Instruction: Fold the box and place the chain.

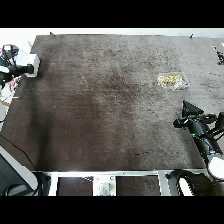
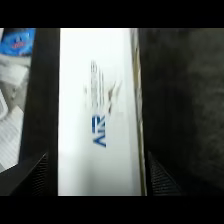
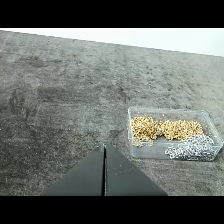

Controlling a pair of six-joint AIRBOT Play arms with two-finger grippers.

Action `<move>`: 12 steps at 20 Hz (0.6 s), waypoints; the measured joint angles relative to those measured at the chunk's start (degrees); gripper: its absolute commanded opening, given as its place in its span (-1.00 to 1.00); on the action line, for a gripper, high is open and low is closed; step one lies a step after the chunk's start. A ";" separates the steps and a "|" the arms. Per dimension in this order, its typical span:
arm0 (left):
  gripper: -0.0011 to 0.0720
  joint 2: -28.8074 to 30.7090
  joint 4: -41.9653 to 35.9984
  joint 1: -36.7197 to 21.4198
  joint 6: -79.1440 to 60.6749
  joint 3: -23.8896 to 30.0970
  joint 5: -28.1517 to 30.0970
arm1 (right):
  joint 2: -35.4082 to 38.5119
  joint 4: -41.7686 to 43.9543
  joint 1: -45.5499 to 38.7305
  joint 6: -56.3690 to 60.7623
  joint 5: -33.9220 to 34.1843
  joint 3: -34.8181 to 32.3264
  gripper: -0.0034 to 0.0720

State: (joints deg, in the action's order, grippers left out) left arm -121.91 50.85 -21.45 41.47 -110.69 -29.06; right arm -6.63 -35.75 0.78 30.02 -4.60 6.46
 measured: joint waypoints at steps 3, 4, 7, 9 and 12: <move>-0.34 5.79 0.59 -0.44 0.07 -0.07 -3.13 | 0.00 0.00 0.00 0.00 0.02 -0.02 -0.88; -0.95 8.02 0.48 -0.48 0.02 -0.09 -4.72 | 0.00 0.00 0.00 0.00 0.09 -0.02 -0.88; -0.96 13.81 -4.46 -0.50 -2.67 -0.09 -10.16 | 0.00 0.00 0.00 0.00 0.57 -0.02 -0.88; -0.96 17.44 -9.03 -0.46 -4.85 0.02 -12.85 | 0.00 0.00 -0.04 0.00 1.03 -0.02 -0.88; -0.96 22.97 -12.79 0.17 -6.69 0.13 -15.52 | 0.00 0.00 -0.04 0.00 1.66 -0.02 -0.88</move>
State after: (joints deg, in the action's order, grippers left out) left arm -98.94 38.06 -21.28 34.79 -110.56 -44.58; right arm -6.63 -35.75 0.73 30.02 -2.94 6.44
